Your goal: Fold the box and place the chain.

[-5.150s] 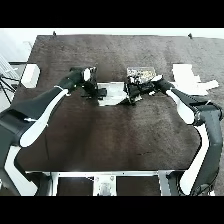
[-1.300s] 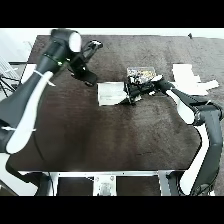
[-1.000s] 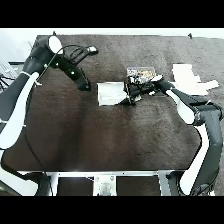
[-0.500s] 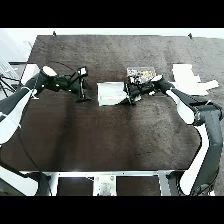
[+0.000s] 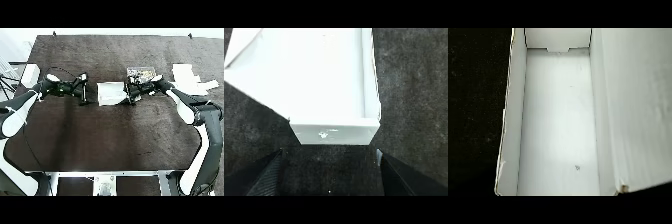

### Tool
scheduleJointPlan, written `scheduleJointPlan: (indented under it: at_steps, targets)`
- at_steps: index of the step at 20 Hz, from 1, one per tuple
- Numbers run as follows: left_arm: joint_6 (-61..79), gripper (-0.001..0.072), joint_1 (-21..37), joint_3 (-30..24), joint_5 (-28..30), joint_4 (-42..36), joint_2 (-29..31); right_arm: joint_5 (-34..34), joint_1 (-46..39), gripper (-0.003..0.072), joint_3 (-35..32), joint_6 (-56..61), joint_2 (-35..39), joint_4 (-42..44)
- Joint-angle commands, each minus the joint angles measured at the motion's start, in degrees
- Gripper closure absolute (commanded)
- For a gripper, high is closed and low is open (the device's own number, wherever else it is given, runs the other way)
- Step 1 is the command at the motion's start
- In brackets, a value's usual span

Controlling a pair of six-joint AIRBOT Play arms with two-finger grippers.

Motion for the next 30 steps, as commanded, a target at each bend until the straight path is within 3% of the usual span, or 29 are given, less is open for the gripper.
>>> scheduleJointPlan:
  at_steps: [1,30]
  targets:
    - [2.71,-0.0011,-0.02,-0.09,0.59,-2.51,-0.28,0.00,0.02,0.0105,0.00,0.02,-0.02,0.00]
    - [7.82,-0.0011,-2.64,-0.07,3.19,-4.57,-3.02,0.00,0.02,0.0105,0.00,0.02,-0.02,0.00]
